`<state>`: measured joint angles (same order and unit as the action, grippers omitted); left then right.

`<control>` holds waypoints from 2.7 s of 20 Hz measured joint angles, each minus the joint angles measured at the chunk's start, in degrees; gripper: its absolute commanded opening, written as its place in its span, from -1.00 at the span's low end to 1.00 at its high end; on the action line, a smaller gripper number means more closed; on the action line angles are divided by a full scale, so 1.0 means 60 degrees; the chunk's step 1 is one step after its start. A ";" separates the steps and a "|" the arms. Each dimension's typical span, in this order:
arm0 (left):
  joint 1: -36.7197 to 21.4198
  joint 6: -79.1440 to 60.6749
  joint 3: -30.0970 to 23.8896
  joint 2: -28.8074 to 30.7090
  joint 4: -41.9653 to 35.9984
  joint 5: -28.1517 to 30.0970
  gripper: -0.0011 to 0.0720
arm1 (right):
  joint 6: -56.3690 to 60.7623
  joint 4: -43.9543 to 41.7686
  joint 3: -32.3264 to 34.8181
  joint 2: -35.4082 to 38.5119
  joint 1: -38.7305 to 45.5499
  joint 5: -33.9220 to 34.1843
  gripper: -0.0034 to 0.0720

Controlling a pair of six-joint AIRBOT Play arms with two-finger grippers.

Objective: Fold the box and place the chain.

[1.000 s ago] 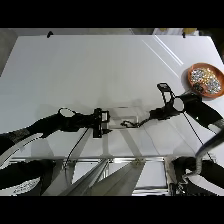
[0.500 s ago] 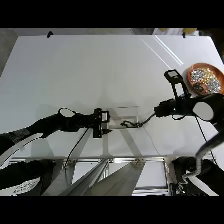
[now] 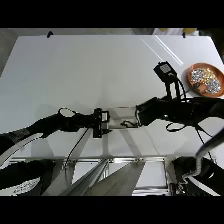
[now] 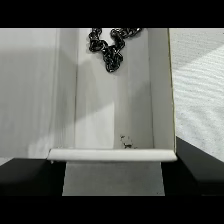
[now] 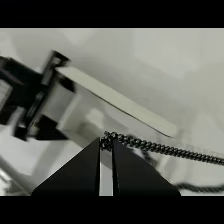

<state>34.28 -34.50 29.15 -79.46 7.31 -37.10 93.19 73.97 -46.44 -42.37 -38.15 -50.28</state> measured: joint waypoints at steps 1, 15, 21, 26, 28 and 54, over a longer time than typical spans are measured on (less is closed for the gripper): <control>0.0000 0.0000 0.0000 0.0000 0.0000 0.0000 -0.40 | 0.0000 -0.0175 -0.0022 -0.0022 -0.0215 0.0208 -0.87; 0.0000 0.0000 0.0000 0.0000 0.0000 0.0000 -0.40 | 0.0295 -0.0051 -0.0076 -0.1698 -0.1545 0.0390 -0.44; 0.0000 0.0000 0.0000 0.0000 0.0000 0.0000 -0.40 | 0.0372 0.0849 -0.0306 -0.2787 -0.1461 -0.0546 -0.36; 0.0000 0.0000 0.0000 0.0000 0.0000 0.0000 -0.40 | -0.0044 0.1657 -0.1668 -0.2896 -0.0168 -0.2113 -0.39; 0.0000 0.0000 0.0000 0.0000 0.0000 0.0000 -0.40 | -0.0189 0.1909 -0.1960 -0.2922 0.0637 -0.2532 -0.52; 0.0000 0.0000 0.0000 0.0000 0.0000 0.0000 -0.40 | 0.0714 0.2419 -0.1435 -0.6943 0.3614 -0.1916 -0.44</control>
<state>34.28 -34.50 29.15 -79.46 7.31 -37.10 97.47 88.49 -55.05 -84.03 -16.47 -61.78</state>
